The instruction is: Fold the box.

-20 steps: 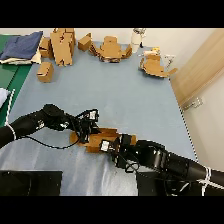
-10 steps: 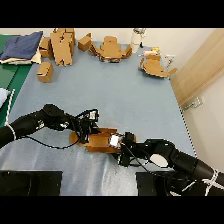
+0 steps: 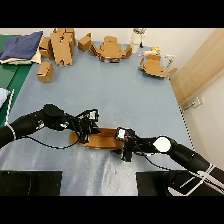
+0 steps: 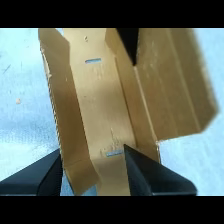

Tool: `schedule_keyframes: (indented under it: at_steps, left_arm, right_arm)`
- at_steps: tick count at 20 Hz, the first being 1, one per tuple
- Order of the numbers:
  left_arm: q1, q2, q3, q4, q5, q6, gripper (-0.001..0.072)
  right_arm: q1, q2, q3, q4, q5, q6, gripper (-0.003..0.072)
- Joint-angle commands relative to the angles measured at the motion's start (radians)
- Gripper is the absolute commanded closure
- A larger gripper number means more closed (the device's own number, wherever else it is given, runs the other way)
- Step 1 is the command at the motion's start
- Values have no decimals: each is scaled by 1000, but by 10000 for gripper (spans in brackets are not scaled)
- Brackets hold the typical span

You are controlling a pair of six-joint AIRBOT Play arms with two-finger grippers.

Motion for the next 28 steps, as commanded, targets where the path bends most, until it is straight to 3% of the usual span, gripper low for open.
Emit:
schedule_keyframes:
  at_steps: [1, 14, 15, 28]
  left_arm:
    - [0, -1, 0, 0, 0, 0, 695]
    - [-1, -1, 0, 0, 0, 0, 695]
    - [-2, -1, 0, 0, 0, 0, 695]
    - [-1, -1, 0, 0, 0, 0, 695]
  right_arm:
    - [-18, -13, 3, 75, 8, -75, 127]
    - [-9, -13, 2, 71, -6, -40, 117]
    - [-8, -13, 2, 71, -18, -42, -34]
    - [-8, 19, 4, 75, 14, -33, -34]
